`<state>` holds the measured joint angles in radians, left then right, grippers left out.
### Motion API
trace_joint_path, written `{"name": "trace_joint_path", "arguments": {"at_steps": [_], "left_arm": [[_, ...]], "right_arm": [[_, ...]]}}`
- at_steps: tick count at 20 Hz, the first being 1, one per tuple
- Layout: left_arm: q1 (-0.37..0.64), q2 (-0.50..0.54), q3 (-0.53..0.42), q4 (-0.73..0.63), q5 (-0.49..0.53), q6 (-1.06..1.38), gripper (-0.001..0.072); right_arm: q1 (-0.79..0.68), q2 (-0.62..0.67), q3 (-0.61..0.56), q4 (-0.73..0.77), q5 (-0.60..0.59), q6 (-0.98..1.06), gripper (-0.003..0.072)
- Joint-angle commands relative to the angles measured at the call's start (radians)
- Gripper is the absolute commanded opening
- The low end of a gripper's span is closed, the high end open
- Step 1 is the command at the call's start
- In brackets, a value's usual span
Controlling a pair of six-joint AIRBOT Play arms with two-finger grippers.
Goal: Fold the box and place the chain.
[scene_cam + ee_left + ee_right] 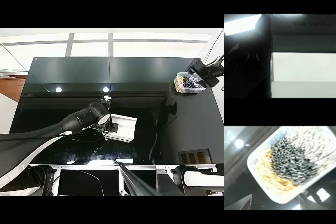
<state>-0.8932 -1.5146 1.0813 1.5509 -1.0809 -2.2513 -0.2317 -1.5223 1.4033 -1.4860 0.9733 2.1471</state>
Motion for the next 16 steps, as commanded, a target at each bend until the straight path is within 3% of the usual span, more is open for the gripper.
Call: {"name": "trace_joint_path", "arguments": {"at_steps": [1, 5, 9, 10, 16], "left_arm": [[0.001, 0.000, 0.001, 0.000, -0.001, 0.000, 0.0032], [0.000, 0.000, 0.001, 0.000, -0.002, 0.000, 0.0032], [0.000, 0.000, 0.001, 0.000, -0.006, 0.000, 0.0032], [0.000, 0.000, 0.001, 0.000, -0.006, 0.000, 0.0032], [0.000, 0.000, 0.001, 0.000, -0.005, 0.000, 0.0032]], "right_arm": [[-0.014, -0.105, 0.086, 0.079, 0.033, 0.182, 0.0676], [-0.016, -0.132, 0.086, 0.072, 0.031, 0.216, 0.0647], [-0.016, -0.150, 0.086, 0.095, 0.007, 0.260, 0.0553], [-0.016, -0.151, 0.086, 0.095, 0.001, 0.264, 0.0499], [-0.016, -0.175, 0.086, 0.100, -0.021, 0.284, 0.0499]]}}
